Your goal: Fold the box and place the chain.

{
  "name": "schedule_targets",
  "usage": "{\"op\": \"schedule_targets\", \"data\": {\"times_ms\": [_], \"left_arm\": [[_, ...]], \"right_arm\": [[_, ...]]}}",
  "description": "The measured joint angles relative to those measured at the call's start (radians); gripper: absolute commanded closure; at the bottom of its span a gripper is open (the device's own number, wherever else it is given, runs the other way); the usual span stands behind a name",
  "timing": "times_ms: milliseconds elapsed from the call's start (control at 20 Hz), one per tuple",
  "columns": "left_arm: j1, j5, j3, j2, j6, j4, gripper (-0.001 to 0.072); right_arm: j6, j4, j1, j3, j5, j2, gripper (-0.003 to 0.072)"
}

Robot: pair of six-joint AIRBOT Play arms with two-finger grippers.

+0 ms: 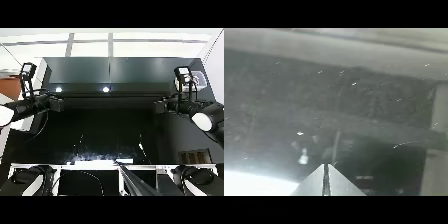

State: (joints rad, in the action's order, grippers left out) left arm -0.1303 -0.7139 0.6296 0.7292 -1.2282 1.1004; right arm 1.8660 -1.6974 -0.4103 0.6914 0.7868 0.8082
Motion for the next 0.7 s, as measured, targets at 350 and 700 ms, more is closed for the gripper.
{"op": "schedule_targets", "data": {"times_ms": [350,700], "left_arm": [[-0.011,0.03,-0.032,-0.032,-0.029,0.014,0.0677],[-0.012,0.032,-0.035,-0.035,-0.032,0.017,0.0677]], "right_arm": [[0.058,-0.072,-0.016,-0.029,-0.044,-0.001,0.0645],[0.067,-0.083,-0.017,-0.032,-0.05,-0.001,0.0645]]}}
